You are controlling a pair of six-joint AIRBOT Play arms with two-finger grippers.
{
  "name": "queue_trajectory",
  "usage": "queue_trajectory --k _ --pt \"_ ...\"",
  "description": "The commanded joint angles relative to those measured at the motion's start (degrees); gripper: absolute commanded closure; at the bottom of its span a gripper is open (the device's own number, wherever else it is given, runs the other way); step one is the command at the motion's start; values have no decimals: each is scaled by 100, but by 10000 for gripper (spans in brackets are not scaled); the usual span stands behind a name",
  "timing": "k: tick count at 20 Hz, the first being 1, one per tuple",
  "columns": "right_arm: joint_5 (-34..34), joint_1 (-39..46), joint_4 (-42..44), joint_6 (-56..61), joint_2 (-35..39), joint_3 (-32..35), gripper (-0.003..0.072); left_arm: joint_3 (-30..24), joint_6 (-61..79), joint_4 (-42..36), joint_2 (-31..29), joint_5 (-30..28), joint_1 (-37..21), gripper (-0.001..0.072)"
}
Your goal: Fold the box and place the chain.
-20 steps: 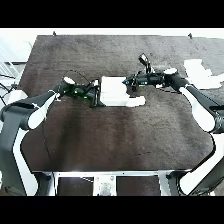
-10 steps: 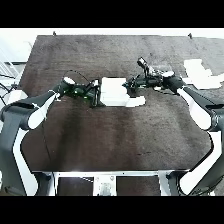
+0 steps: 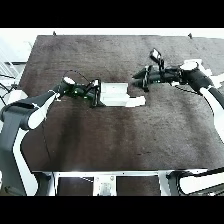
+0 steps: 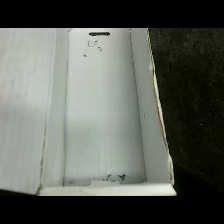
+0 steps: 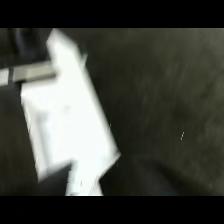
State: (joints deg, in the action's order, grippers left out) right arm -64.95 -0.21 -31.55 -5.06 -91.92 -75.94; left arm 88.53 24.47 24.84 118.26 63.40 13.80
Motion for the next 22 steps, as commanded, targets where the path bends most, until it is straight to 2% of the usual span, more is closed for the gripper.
queue_trajectory --k 1,9,15,17,18,19,22 --pt "4 7 -793 -697 131 459 70 2 0 2 2 2 -4 360" --pt "505 -173 -1003 -918 -581 503 71 2 0 2 2 4 -4 360" --pt "758 -348 -979 -916 -730 503 91 2 0 2 2 0 -4 360" --pt "756 -398 -960 -916 -732 503 153 2 0 2 2 0 -2 360" --pt "754 -413 -955 -916 -732 503 251 2 0 2 2 0 -4 360" --pt "754 -437 -944 -916 -732 503 310 2 0 2 2 0 -4 360" --pt "752 -557 -942 -916 -732 503 319 2 0 2 2 2 -2 360"
